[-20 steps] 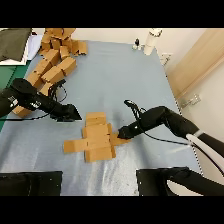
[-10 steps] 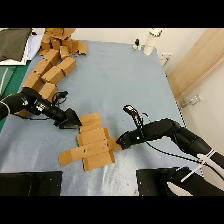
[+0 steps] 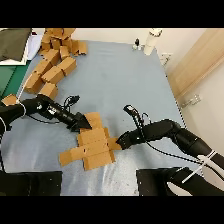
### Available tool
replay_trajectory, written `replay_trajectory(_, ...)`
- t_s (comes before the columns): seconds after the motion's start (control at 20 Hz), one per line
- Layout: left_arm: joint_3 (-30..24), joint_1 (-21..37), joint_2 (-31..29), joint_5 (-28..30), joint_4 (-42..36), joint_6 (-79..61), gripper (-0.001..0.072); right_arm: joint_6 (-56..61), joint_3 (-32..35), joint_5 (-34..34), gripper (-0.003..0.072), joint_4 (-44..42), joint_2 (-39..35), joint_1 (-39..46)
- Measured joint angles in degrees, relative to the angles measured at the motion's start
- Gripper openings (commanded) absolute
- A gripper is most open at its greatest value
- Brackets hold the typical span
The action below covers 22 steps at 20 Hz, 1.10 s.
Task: Fold the box.
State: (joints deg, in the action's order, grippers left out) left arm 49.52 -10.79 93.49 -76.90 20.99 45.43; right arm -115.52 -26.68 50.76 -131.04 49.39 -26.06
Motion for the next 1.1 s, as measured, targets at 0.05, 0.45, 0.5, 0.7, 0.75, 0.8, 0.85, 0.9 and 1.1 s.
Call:
replay_trajectory(0.05, 0.0, 0.07, 0.13, -0.02, -0.5, -0.52, 0.0401, 0.04, 0.0, 0.0, 0.0003, 0.09, 0.0, 0.0)
replay_trajectory(0.45, 0.0, 1.4, 0.59, -1.53, -1.75, -3.5, 0.0037, 0.5, 0.0, 0.09, 0.0003, 1.2, 0.0, 0.0)
replay_trajectory(0.5, 0.0, 1.4, 0.59, -1.73, -1.88, -4.13, 0.0011, 0.5, -0.02, 0.13, 0.0004, 1.2, 0.0, -0.02)
replay_trajectory(0.7, 0.0, 1.4, 0.59, -2.47, -1.95, -7.96, 0.001, 0.94, 0.0, 0.13, 0.0317, 1.6, -0.02, 0.0)
replay_trajectory(0.75, 0.09, 1.4, 0.55, -2.56, -2.32, -9.25, 0.001, 1.46, -0.04, -0.04, 0.0317, 1.86, 0.0, 0.0)
replay_trajectory(0.8, 0.2, 1.4, 0.33, -2.71, -2.49, -10.47, 0.0009, 2.58, -0.15, 0.02, 0.0317, 2.95, -0.02, 0.07)
replay_trajectory(0.85, 0.44, 1.11, -0.33, -2.75, -2.67, -12.04, 0.0009, 4.11, -0.42, -0.11, 0.0317, 4.24, -0.04, 0.28)
replay_trajectory(0.9, 0.61, 0.55, -1.46, -2.73, -2.91, -13.81, 0.001, 6.47, -0.72, -0.15, 0.0317, 6.49, -0.17, 0.66)
replay_trajectory(1.1, 0.66, -4.35, -9.53, 3.67, -1.66, -20.98, 0.0009, 16.22, -3.3, 0.9, 0.0317, 16.39, -1.51, 3.02)
